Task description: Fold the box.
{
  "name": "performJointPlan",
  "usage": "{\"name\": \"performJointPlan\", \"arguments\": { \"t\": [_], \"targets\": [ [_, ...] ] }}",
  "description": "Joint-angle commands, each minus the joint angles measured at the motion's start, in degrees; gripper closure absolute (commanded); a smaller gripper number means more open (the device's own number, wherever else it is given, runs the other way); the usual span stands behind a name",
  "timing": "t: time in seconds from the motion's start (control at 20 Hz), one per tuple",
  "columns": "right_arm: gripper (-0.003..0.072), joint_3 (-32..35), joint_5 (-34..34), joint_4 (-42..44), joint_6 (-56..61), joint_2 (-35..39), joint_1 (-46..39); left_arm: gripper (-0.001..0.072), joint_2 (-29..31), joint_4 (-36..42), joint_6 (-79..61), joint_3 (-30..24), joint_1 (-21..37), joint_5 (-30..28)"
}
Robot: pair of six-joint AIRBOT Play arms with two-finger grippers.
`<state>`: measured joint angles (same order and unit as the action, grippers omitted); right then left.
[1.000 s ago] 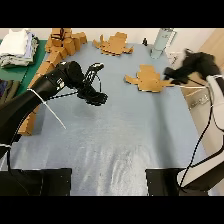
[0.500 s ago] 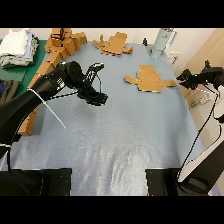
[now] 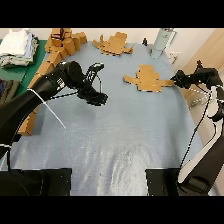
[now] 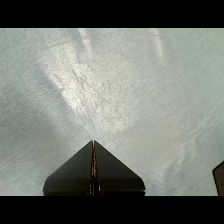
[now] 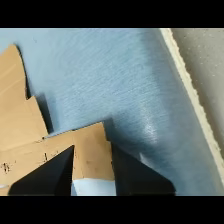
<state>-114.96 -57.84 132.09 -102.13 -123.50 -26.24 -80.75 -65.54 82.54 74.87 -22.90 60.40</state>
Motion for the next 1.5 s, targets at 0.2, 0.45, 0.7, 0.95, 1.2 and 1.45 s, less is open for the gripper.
{"name": "performJointPlan", "arguments": {
  "t": [0.2, 0.45, 0.7, 0.95, 1.2, 1.45],
  "targets": [
    [0.0531, -2.73, -9.57, 5.55, -5.99, 0.59, 1.84, 0.0697, -0.02, -0.02, -0.02, 0.07, 0.04, 0.0],
    [0.0683, -2.84, -12.07, 6.62, -5.99, 3.32, 5.38, 0.0697, -0.02, -0.02, -0.02, 0.07, 0.04, 0.0],
    [0.0685, 6.58, -13.42, 4.5, -6.97, 13.73, 10.54, 0.0697, -0.02, -0.02, -0.02, 0.07, 0.04, 0.0],
    [0.0685, 31.1, -7.72, 0.48, -3.69, 34.01, 14.32, 0.0697, -0.02, -0.02, -0.02, 0.07, 0.04, 0.0],
    [0.0685, 63.43, 0.15, -1.77, 2.56, 57.59, 17.53, 0.0697, -0.02, -0.02, -0.02, 0.07, 0.04, 0.0],
    [0.0684, 81.37, 1.33, -5.09, 7.5, 72.46, 21.07, 0.0697, -0.02, -0.02, -0.02, 0.07, 0.04, 0.0]
  ]
}}
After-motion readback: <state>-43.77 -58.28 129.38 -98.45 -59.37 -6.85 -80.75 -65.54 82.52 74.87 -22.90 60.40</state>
